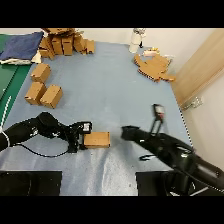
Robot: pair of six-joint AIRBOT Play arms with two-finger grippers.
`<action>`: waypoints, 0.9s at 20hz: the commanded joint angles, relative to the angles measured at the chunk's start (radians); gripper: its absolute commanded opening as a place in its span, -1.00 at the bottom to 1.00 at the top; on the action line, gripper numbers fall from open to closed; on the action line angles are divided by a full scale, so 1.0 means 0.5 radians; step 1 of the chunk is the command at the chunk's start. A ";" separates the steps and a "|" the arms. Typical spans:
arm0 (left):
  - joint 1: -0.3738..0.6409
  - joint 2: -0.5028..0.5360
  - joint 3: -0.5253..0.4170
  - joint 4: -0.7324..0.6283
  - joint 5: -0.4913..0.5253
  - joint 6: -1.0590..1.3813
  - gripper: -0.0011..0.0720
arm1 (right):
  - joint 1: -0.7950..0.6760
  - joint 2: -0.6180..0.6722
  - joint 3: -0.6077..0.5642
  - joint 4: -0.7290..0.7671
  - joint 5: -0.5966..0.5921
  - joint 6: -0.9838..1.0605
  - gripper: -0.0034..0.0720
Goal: Fold the box.
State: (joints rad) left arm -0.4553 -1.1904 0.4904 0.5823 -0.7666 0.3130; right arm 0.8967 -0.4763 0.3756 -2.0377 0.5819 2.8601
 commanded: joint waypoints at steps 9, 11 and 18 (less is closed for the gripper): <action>0.009 0.004 0.280 -0.033 0.357 -1.040 -0.94 | -0.187 0.656 0.004 -0.127 0.638 -0.144 -0.91; 0.029 0.004 0.381 -0.034 0.449 -1.142 -0.94 | -0.187 0.634 0.001 -0.129 0.638 -0.156 -0.91; 0.509 -0.184 0.890 -0.026 0.875 -1.481 -0.94 | -0.187 0.472 -0.009 -0.130 0.636 -0.156 -0.91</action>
